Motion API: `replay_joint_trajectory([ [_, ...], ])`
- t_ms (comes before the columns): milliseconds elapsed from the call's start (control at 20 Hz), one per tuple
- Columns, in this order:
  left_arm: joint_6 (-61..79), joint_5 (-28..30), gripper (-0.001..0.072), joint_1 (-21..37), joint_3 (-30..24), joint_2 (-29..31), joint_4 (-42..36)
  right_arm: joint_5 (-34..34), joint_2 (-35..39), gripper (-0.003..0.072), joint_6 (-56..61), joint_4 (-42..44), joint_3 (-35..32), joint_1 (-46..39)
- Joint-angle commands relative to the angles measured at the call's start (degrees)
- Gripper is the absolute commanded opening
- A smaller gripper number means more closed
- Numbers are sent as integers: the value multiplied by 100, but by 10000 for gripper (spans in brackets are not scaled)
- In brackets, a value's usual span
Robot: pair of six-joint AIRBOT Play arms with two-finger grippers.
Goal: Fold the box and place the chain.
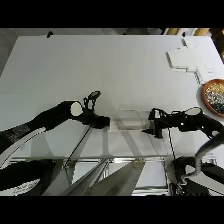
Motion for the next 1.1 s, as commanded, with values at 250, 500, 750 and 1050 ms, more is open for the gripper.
replay_joint_trajectory([
  [250,232,398,9,-249,4,494,-804,2,2,416,2,0,-2,2],
  [500,234,391,111,-304,131,686,-868,2,2,416,2,0,-2,2],
  [750,236,435,112,-439,240,678,-844,0,2,416,2,0,-2,2],
  [1050,234,535,214,-573,243,616,-745,0,2,416,2,0,-2,2],
])
